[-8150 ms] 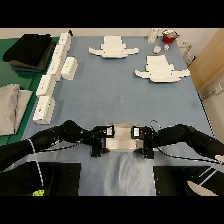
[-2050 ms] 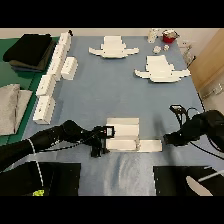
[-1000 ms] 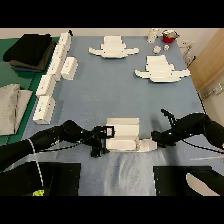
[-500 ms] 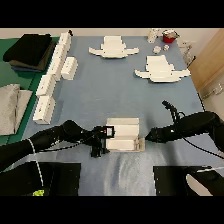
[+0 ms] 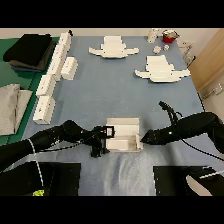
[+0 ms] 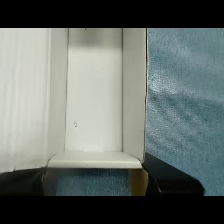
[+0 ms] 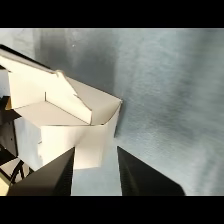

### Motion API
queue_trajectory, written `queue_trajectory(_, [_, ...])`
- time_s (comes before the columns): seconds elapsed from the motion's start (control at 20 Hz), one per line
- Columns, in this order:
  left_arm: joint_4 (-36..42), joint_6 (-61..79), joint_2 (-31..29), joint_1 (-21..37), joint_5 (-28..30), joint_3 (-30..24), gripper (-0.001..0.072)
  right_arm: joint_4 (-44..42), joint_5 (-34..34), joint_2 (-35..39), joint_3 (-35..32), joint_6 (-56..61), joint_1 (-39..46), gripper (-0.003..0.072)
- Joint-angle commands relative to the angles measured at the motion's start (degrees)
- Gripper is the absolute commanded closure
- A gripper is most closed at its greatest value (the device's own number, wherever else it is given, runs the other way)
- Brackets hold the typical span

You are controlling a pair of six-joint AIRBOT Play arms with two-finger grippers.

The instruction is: Fold the box.

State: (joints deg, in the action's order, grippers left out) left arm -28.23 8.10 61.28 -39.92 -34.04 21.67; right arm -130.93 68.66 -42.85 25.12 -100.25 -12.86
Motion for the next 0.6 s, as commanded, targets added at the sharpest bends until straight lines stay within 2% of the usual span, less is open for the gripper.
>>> queue_trajectory(0.0, [0.0,0.0,0.0,0.0,0.0,0.0,0.0251,0.7,-6.0,0.0,0.0,3.1,-5.6,0.0269])
queue_trajectory(0.1, [0.0,0.0,0.0,0.0,0.0,0.0,0.0252,2.8,-9.6,-0.2,0.0,6.5,-9.0,0.0282])
queue_trajectory(0.3, [0.0,0.0,0.0,0.0,0.0,0.0,0.0252,7.8,-10.9,-2.7,0.4,12.4,-14.2,0.0302])
queue_trajectory(0.55, [0.0,0.0,0.0,0.0,0.0,0.0,0.0252,24.5,-10.1,-7.2,8.0,29.4,-23.4,0.0320])
